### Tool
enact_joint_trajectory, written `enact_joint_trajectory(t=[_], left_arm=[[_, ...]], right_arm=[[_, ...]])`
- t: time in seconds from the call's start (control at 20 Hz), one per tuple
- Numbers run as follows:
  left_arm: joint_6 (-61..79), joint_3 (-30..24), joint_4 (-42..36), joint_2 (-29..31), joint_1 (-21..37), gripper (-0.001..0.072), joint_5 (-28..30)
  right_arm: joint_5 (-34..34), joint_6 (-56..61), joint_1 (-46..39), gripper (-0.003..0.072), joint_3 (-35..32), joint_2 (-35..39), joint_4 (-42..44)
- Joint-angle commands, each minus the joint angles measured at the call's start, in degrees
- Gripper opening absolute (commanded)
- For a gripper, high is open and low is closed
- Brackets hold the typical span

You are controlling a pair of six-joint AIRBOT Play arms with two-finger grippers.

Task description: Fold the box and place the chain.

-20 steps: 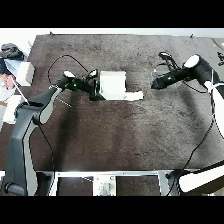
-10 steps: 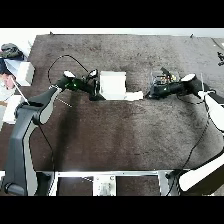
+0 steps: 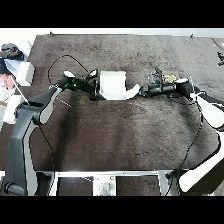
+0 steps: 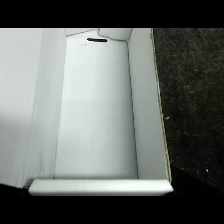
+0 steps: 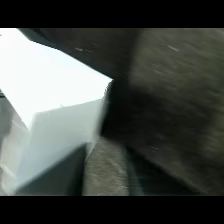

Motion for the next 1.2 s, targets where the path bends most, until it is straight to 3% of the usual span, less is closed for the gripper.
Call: enact_joint_trajectory(t=[0.0,0.1,0.55,1.15], left_arm=[[0.0,0.0,0.0,0.0,0.0,0.0515,0.0],[0.1,0.0,0.0,0.0,0.0,0.0515,0.0],[0.1,0.0,0.0,0.0,0.0,0.0515,0.0],[0.0,0.0,0.0,0.0,0.0,0.0515,0.0]], right_arm=[[0.7,-2.1,1.3,0.0319,0.5,0.1,2.7],[0.5,-1.3,3.0,0.0369,1.6,0.1,2.5],[-0.5,11.9,7.9,0.0369,11.7,0.1,-11.2],[-2.4,31.4,19.1,0.0369,20.2,0.1,-39.6]])
